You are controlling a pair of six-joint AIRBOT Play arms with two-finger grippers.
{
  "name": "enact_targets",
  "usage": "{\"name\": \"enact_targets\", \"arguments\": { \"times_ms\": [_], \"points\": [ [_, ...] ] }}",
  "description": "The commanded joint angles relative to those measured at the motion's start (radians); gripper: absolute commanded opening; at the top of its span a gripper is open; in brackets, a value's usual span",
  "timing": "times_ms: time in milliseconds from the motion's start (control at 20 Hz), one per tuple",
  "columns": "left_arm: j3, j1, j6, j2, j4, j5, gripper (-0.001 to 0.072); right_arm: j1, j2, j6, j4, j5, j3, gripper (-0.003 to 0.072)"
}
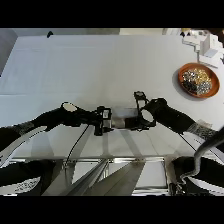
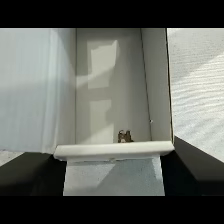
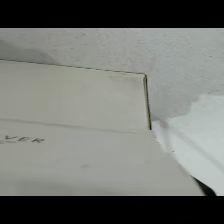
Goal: Fold the box and place the chain.
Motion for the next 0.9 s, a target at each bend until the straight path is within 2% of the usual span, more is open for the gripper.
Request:
{"name": "enact_targets", "arguments": {
  "times_ms": [0, 50, 200, 300, 350, 400, 450, 500, 850],
  "points": [
    [0.0, -0.001, 0.0, 0.001, 0.0, 0.0, 0.0066, 0.001, -0.003, -0.001, -0.01, -0.075, 0.0, 0.0216],
    [0.0, -0.001, 0.0, 0.001, 0.0, 0.0, 0.0066, 0.001, -0.003, -0.003, -0.01, -0.082, 0.0, 0.0193],
    [0.0, -0.001, 0.0, 0.001, 0.0, 0.0, 0.0066, 0.001, -0.005, -0.008, -0.013, -0.109, 0.0, 0.0019],
    [0.0, -0.001, 0.0, 0.001, 0.0, 0.0, 0.0066, 0.001, -0.015, -0.008, -0.016, -0.107, -0.001, 0.0019],
    [0.0, -0.001, 0.0, 0.001, 0.0, 0.0, 0.0066, 0.001, -0.021, -0.009, -0.017, -0.107, -0.001, 0.0019],
    [0.0, -0.001, 0.0, 0.0, 0.0, 0.0, 0.0066, 0.001, -0.028, -0.008, -0.021, -0.108, -0.001, 0.0066],
    [0.0, -0.001, 0.0, 0.001, 0.0, 0.0, 0.0066, 0.001, -0.032, -0.008, -0.024, -0.108, -0.001, 0.0182],
    [0.0, -0.001, 0.0, 0.001, 0.0, 0.0, 0.0066, 0.001, -0.034, -0.008, -0.029, -0.108, 0.0, 0.0221],
    [0.0, -0.001, 0.0, 0.001, 0.0, 0.0, 0.0066, 0.0, -0.034, 0.005, -0.096, -0.109, 0.0, 0.0222]
  ]
}}
